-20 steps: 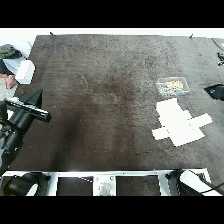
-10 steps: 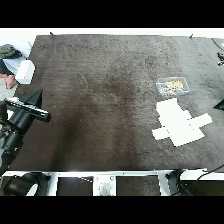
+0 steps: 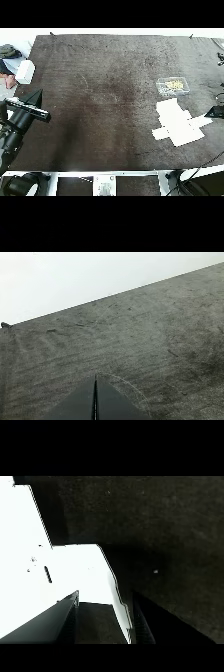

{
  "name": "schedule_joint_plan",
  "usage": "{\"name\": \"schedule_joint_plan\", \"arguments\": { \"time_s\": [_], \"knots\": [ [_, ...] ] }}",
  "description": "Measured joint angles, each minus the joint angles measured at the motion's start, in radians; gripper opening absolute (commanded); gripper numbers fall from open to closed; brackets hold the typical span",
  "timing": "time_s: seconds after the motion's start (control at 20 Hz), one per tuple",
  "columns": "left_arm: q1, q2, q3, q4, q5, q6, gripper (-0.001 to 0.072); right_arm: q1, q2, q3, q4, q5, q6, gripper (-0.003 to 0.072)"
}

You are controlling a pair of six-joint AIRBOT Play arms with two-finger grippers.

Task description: Fold the box and place the chain.

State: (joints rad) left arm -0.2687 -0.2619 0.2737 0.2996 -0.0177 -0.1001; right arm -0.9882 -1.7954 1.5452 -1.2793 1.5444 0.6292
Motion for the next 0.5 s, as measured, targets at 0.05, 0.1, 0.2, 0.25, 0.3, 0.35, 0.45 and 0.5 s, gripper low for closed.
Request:
{"name": "schedule_joint_plan", "arguments": {
  "time_s": [0.05,0.1,0.2,0.25,0.3,0.35,0.45,0.5],
  "knots": [
    [0.0,0.0,0.0,0.0,0.0,0.0,0.0013,0.002,-0.011,0.001,0.001,0.009,-0.007,0.0397],
    [0.0,0.0,0.0,0.0,0.0,0.0,0.0012,0.002,-0.021,0.002,0.004,0.014,-0.013,0.0396],
    [0.0,0.0,0.0,0.0,0.0,0.0,0.0012,0.003,-0.039,0.003,0.007,0.034,-0.022,0.038],
    [0.0,0.0,0.0,0.0,0.0,0.0,0.0012,0.004,-0.049,0.003,0.008,0.047,-0.026,0.038],
    [0.0,0.0,0.0,0.0,0.0,0.0,0.0012,0.004,-0.059,0.003,0.01,0.06,-0.028,0.0379],
    [0.0,0.0,0.0,0.0,0.0,0.0,0.0013,0.004,-0.069,0.003,0.014,0.073,-0.029,0.0379],
    [0.0,0.0,0.0,0.0,0.0,0.0,0.0012,0.004,-0.086,0.003,0.029,0.094,-0.032,0.0376],
    [0.0,0.0,0.0,0.0,0.0,0.0,0.0012,0.005,-0.092,0.003,0.034,0.101,-0.032,0.03]
  ]
}}
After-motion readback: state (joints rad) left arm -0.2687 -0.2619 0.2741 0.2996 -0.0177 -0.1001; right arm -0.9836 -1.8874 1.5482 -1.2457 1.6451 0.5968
